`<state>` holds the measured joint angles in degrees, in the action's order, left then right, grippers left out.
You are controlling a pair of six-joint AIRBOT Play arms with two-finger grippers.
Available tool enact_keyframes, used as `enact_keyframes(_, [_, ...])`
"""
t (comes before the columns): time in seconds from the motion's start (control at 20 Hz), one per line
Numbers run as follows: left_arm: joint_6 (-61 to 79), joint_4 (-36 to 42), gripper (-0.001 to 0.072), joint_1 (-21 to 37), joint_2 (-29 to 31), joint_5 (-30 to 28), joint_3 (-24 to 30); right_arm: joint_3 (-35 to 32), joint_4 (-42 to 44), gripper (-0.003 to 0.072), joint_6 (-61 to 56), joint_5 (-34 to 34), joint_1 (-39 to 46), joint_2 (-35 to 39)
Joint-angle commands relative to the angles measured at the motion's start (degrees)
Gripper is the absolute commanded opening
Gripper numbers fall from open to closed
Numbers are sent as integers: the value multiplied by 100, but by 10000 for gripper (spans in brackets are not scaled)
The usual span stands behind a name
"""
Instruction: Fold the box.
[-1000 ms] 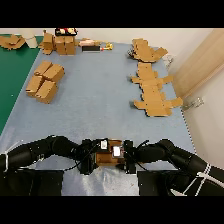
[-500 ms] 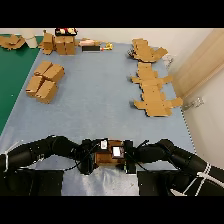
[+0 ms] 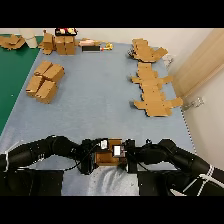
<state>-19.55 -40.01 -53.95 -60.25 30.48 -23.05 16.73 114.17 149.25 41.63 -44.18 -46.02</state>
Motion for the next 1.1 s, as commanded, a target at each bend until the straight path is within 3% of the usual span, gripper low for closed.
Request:
enact_keyframes(0.0, [4, -7, 462, 0, 0, 4, 0, 11, -323, 712, -442, 310, 0, 501])
enact_keyframes(0.2, [4, -7, 462, 0, 0, 4, 0, 11, -433, 712, -669, 1032, 4, 1517])
enact_keyframes(0.35, [7, -4, 462, 0, 0, 4, 0, 11, -946, 710, -1606, 1185, 4, 2208])
enact_keyframes(0.65, [7, -7, 462, 0, 0, 4, 0, 9, 256, 702, -5713, 1152, 4, 3285])
enact_keyframes(0.8, [7, -7, 462, 2, 0, 4, 2, 7, 256, 679, -7943, 1252, 4, 3403])
enact_keyframes(0.95, [7, -7, 463, 2, 0, 4, 0, -50, 260, 270, -9206, 1222, 2, 3331])
enact_keyframes(1.0, [7, -7, 462, 2, 0, 0, 0, -50, 251, 200, -9484, 1150, 4, 3202])
enact_keyframes(1.05, [7, -7, 462, 2, 0, 2, 0, -50, 328, 28, -9838, 1019, 20, 2999])
